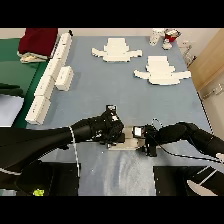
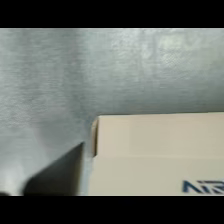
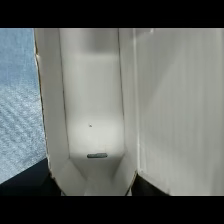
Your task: Fold the box.
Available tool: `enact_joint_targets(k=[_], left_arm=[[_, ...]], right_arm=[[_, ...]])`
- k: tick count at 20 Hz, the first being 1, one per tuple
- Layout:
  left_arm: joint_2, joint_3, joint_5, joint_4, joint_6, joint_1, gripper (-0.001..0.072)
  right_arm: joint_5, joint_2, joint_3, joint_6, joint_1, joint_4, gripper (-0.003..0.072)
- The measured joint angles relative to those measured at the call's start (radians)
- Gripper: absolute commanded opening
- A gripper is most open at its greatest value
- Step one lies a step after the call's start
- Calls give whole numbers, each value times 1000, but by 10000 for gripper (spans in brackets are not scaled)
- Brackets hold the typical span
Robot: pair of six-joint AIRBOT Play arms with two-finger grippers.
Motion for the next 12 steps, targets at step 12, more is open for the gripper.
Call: enact_joint_targets(k=[12], left_arm=[[131, 0, -2, 45, 45, -45, 598]], right_arm=[[0, 0, 0, 1, 0, 0, 476]])
